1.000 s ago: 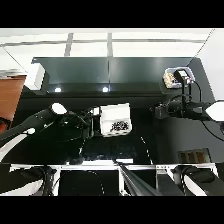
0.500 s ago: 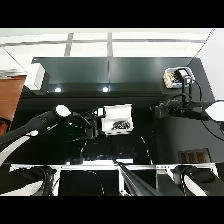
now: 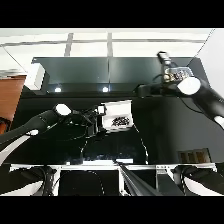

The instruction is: Fold the box and place the chain.

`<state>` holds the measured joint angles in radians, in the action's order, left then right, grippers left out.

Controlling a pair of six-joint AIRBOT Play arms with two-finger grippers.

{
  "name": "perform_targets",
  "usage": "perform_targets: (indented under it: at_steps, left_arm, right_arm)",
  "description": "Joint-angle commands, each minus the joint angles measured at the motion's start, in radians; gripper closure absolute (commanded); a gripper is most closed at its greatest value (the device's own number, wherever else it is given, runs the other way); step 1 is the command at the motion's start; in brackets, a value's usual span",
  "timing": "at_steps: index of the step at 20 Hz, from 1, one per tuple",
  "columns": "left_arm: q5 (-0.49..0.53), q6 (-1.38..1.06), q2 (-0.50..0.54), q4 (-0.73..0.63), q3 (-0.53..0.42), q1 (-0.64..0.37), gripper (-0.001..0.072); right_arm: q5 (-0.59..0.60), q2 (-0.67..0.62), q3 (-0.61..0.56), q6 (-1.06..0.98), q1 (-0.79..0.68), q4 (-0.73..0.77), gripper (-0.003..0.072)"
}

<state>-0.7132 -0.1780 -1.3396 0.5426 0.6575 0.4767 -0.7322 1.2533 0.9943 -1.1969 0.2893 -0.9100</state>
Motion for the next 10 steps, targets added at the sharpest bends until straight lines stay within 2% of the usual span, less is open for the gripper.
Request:
perform_targets:
  at_steps: [1,3,5,7,10]
  left_arm:
    - [-0.005,-0.001,0.0,0.001,0.002,0.0,0.0368]
    - [-0.005,-0.002,0.0,0.028,0.002,0.001,0.0367]
    - [-0.013,-0.002,0.0,0.062,0.002,0.0,0.0368]
    - [-0.035,-0.001,0.0,0.076,0.002,0.001,0.0368]
    - [-0.049,-0.002,0.0,0.076,0.002,0.0,0.0367]
  right_arm:
    - [-0.15,0.163,0.102,0.322,0.062,0.101,0.0074]
    - [-0.27,0.151,0.103,0.513,0.057,0.09,0.0074]
    - [-0.349,0.122,0.103,0.65,0.051,0.014,0.0073]
    - [-0.359,0.088,0.103,0.706,0.051,-0.04,0.0073]
    - [-0.374,0.071,0.102,0.731,0.05,-0.034,0.0072]
